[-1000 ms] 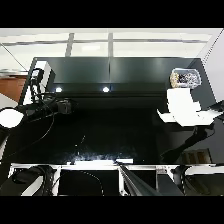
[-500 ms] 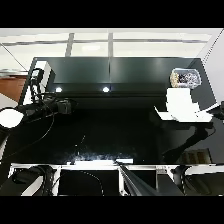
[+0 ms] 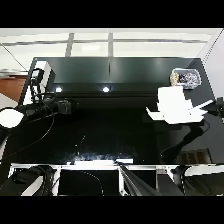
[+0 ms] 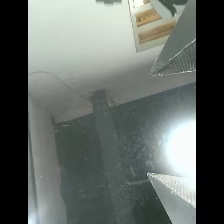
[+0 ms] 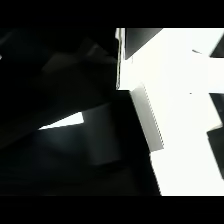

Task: Fold the box and place the chain.

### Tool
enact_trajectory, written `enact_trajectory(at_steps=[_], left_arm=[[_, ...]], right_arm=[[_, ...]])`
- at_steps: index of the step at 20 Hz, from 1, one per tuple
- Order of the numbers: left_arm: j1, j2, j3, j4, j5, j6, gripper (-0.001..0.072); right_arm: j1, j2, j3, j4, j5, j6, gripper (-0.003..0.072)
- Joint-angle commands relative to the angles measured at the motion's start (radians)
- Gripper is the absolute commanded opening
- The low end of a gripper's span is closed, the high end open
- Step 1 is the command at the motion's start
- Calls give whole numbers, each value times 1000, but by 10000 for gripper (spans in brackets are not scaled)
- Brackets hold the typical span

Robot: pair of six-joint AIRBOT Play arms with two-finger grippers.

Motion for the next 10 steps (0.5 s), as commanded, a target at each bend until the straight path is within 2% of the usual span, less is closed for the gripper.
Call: enact_trajectory(at_steps=[1, 5, 10], left_arm=[[0, 0, 0, 0, -8, 0, 706], [0, 0, 0, 0, -8, 0, 706], [0, 0, 0, 0, -11, 0, 706]], right_arm=[[79, 18, -4, 93, 12, 18, 40], [201, 64, -12, 152, -17, 26, 39], [343, 204, -151, 164, -214, 98, 39]])
